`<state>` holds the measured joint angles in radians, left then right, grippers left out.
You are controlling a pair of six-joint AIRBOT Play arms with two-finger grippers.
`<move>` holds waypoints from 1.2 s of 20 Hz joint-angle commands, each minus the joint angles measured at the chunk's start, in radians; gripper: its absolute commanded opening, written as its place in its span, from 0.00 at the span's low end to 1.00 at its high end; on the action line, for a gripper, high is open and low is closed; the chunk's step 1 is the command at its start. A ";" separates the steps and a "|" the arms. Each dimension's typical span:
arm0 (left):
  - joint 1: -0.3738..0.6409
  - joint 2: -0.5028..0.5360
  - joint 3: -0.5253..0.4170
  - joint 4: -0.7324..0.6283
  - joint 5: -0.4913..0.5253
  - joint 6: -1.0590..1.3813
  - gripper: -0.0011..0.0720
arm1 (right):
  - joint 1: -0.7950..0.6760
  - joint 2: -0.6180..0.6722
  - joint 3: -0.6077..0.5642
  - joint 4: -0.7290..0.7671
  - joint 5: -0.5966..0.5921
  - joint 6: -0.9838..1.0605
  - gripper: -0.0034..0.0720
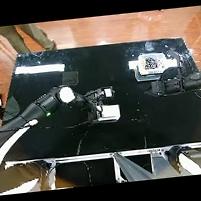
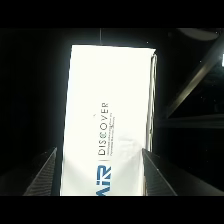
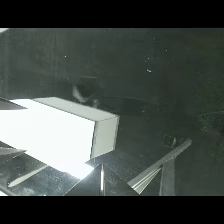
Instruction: Fold the box and place the chain.
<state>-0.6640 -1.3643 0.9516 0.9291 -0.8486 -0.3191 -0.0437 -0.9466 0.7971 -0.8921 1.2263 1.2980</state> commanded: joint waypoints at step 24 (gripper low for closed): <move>0.000 -0.002 0.001 0.002 -0.011 -0.029 0.89 | 0.000 0.001 0.000 -0.003 -0.009 0.000 0.07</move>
<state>-0.6640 -1.3659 0.9516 0.9298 -0.8703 -0.3481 -0.0437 -0.9466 0.7971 -0.8948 1.2224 1.2976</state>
